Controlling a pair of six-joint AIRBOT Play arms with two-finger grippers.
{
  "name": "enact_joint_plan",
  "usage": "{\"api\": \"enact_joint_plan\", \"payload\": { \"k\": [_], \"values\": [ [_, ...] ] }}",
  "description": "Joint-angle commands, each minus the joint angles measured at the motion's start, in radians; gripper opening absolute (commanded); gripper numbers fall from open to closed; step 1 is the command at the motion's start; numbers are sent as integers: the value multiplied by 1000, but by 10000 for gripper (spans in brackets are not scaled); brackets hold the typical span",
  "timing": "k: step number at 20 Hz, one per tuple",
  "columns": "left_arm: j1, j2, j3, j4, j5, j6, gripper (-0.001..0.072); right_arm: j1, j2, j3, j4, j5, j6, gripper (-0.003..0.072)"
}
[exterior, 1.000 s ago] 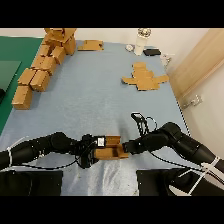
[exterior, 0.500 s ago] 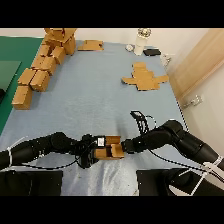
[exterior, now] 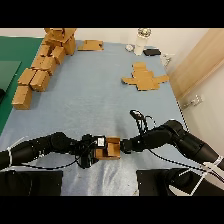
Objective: Fold the box.
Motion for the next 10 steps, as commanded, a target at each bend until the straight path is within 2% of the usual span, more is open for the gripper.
{"api": "enact_joint_plan", "payload": {
  "k": [1,5,10],
  "values": [
    [0,0,0,0,0,0,480,1,0,1,-1,-8,1,400],
    [0,0,0,0,0,0,479,0,2,2,-105,-99,65,400],
    [0,0,0,0,0,0,479,1,4,43,-54,-103,60,400]
  ]
}}
